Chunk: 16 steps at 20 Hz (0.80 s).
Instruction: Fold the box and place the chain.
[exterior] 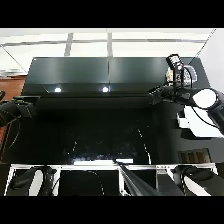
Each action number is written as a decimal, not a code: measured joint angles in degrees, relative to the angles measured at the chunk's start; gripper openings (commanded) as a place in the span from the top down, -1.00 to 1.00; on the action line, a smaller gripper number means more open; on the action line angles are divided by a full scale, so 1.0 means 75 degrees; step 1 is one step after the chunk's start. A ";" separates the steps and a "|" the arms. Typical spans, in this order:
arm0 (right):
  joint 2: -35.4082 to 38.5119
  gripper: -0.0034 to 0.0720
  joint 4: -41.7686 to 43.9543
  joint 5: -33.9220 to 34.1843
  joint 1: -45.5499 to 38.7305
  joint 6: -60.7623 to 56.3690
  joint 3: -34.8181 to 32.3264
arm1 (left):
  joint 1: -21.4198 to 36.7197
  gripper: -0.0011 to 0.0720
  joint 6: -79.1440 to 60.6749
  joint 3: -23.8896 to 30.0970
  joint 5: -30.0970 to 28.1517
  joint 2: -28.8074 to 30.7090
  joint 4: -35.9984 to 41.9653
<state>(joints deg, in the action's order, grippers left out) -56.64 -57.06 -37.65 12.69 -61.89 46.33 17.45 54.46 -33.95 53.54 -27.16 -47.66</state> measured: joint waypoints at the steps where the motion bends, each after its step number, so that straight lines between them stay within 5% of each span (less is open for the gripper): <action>1: 0.0000 0.88 0.0000 -0.0003 0.0000 0.0000 0.0000 | 0.0000 0.90 0.0000 0.0000 0.0000 -0.0003 0.0000; 13: 0.0000 0.88 0.0000 -0.0003 0.0000 0.0000 -0.0003 | 0.0000 0.90 0.0000 0.0000 -0.0020 0.0000 0.0003; 16: 0.0000 0.88 0.0000 0.0000 0.0003 0.0000 -0.0003 | 0.0000 0.90 0.0000 0.0000 -0.0653 -0.0003 0.0032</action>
<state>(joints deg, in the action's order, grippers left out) -56.64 -57.06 -37.65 12.71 -61.89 46.30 17.45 54.46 -33.95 48.64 -27.18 -47.42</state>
